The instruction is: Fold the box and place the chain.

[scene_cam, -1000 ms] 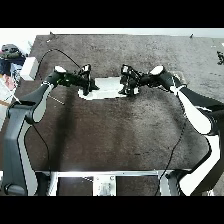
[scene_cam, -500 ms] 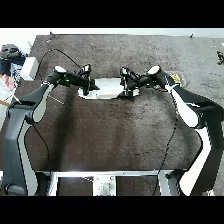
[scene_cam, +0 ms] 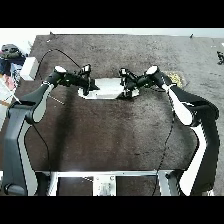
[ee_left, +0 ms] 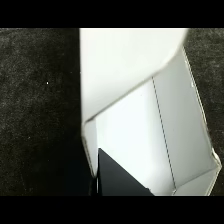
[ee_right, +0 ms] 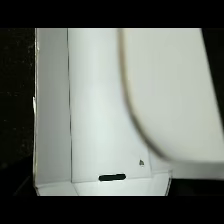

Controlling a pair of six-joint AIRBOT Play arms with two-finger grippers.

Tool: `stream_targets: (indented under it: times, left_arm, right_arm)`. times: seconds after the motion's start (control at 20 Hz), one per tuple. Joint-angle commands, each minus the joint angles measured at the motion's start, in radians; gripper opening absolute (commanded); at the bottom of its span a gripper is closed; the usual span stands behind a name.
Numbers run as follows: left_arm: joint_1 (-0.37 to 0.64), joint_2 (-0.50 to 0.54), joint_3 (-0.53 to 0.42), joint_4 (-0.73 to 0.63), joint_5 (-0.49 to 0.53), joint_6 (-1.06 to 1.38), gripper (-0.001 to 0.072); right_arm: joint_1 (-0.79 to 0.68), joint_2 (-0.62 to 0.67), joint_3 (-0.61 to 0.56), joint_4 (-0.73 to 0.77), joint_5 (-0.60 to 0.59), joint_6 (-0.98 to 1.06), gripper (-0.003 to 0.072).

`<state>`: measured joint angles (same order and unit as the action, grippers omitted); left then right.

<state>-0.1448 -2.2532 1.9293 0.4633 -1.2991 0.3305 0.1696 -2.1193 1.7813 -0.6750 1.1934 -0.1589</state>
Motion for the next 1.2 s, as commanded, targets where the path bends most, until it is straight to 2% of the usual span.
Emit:
stream_targets:
  times: [0.0, 0.1, 0.2, 0.4, 0.45, 0.6, 0.65, 1.15]
  left_arm:
    - [0.000, 0.000, 0.000, 0.000, 0.001, 0.000, 0.0012]
    - [0.000, 0.000, 0.000, 0.000, 0.001, 0.000, 0.0012]
    - [0.000, 0.000, 0.000, 0.000, 0.001, 0.000, 0.0012]
    - [0.000, 0.000, 0.000, 0.000, 0.001, 0.000, 0.0012]
    - [0.000, 0.000, 0.000, 0.000, 0.001, 0.000, 0.0012]
    - [0.000, 0.000, 0.000, 0.000, 0.001, 0.000, 0.0012]
    - [0.000, 0.000, 0.000, 0.000, 0.001, 0.000, 0.0012]
    - [0.000, 0.000, 0.000, 0.000, 0.002, 0.000, 0.0012]
  right_arm:
    - [0.000, -0.019, 0.012, -0.002, 0.002, 0.002, 0.0663]
    - [0.000, -0.019, 0.014, -0.002, 0.000, 0.002, 0.0662]
    - [0.000, -0.019, 0.014, -0.002, -0.005, 0.002, 0.0602]
    - [0.000, -0.019, 0.014, -0.002, -0.003, 0.002, 0.0600]
    - [0.000, -0.019, 0.014, -0.002, -0.003, -0.002, 0.0546]
    - [0.000, -0.019, 0.014, -0.002, -0.004, -0.002, 0.0520]
    - [0.000, -0.019, 0.014, -0.002, -0.004, -0.002, 0.0467]
    - [0.000, -0.019, 0.014, -0.002, -0.007, -0.005, 0.0468]
